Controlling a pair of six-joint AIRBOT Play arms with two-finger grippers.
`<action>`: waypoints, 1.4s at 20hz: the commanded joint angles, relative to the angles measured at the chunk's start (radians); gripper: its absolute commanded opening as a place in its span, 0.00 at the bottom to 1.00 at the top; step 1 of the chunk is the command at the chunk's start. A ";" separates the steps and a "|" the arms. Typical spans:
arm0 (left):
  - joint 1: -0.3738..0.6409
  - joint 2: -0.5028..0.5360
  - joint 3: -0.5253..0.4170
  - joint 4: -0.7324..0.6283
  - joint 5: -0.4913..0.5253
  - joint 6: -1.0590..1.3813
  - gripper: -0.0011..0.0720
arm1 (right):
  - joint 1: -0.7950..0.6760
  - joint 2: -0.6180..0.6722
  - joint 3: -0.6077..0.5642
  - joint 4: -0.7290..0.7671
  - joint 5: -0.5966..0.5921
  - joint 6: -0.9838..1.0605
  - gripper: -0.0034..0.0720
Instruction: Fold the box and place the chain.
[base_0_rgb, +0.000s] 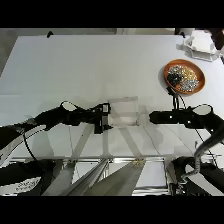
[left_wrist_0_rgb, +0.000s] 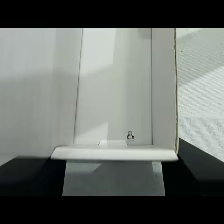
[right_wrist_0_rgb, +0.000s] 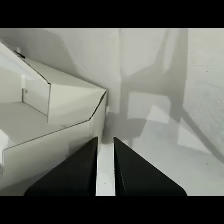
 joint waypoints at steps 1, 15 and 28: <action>0.000 0.000 0.000 0.000 0.000 0.000 0.58 | 0.001 0.017 0.000 0.016 0.047 -0.002 0.26; 0.000 0.000 0.000 0.000 0.000 0.000 0.58 | 0.026 0.037 0.049 0.058 0.105 0.018 0.72; 0.000 0.000 0.000 0.000 0.000 0.000 0.58 | 0.336 0.013 0.211 -0.378 -0.056 0.526 0.72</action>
